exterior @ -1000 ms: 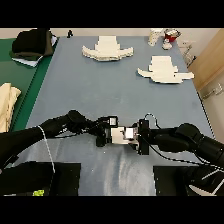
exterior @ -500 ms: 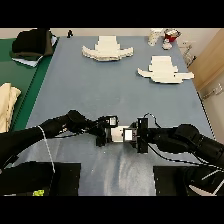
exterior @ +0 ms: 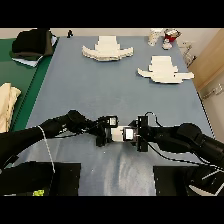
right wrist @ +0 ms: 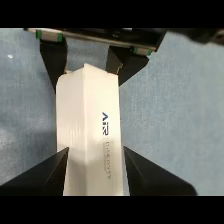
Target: Fold the box.
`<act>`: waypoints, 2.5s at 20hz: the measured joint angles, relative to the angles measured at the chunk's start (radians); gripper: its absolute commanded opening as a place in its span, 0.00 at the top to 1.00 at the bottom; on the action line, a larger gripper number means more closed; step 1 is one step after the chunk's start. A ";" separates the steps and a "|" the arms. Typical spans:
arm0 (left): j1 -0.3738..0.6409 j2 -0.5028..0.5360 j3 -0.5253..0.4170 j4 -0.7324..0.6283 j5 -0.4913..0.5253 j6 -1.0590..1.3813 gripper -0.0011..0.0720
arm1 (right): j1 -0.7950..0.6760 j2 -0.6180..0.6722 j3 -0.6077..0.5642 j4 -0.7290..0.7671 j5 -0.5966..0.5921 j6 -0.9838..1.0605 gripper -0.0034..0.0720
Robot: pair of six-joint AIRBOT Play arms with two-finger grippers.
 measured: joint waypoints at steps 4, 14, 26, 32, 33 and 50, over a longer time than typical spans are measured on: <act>0.000 0.000 0.000 0.000 -0.001 0.000 0.32 | 0.000 0.000 0.021 -0.020 0.000 0.000 0.29; 0.000 0.000 0.000 -0.001 0.003 -0.002 0.32 | 0.000 -0.015 0.030 -0.063 0.019 0.006 0.52; 0.000 0.000 0.000 0.001 -0.005 0.002 0.32 | -0.001 -0.063 0.030 0.040 -0.044 0.012 0.34; -0.001 0.000 0.000 0.001 -0.003 0.002 0.32 | -0.001 -0.017 0.032 0.059 -0.054 0.021 0.20; -0.001 0.000 0.000 0.001 -0.002 0.002 0.32 | -0.001 -0.004 0.032 0.074 -0.055 0.030 0.22; -0.001 0.000 0.000 0.000 0.000 0.000 0.32 | 0.064 0.050 -0.229 0.530 0.432 0.329 0.95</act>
